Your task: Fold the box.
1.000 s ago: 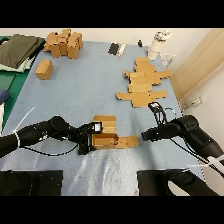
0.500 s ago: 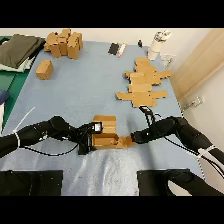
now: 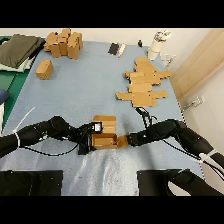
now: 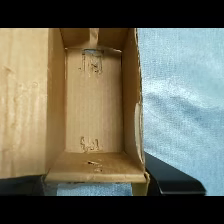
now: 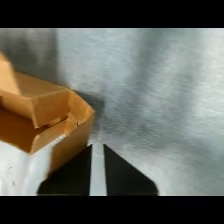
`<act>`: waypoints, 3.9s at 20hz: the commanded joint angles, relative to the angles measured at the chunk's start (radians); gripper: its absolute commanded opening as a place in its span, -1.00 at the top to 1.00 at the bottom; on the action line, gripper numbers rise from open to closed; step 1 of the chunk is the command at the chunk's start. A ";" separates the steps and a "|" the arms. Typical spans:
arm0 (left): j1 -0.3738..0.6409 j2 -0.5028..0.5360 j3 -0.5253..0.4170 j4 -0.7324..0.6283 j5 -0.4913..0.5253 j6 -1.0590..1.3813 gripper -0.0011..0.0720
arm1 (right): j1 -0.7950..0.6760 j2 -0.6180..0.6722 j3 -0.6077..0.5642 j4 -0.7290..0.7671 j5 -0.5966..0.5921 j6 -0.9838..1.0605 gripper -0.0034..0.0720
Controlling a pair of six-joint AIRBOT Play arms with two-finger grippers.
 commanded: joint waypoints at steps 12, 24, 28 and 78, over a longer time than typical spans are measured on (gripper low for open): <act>0.000 0.000 0.000 0.000 0.000 0.000 -0.47 | 0.070 0.036 0.046 0.112 0.019 0.009 -0.08; 0.000 0.000 0.000 0.000 0.000 0.000 -0.47 | 0.465 -0.312 0.379 -0.497 -0.116 0.622 -0.07; 0.000 0.000 0.000 0.000 0.000 0.000 -0.47 | 0.555 -0.438 0.523 -0.612 -0.270 0.777 -0.07; 0.000 0.000 0.000 0.000 0.000 0.000 -0.47 | 0.484 0.037 0.043 -0.347 0.469 -0.374 0.92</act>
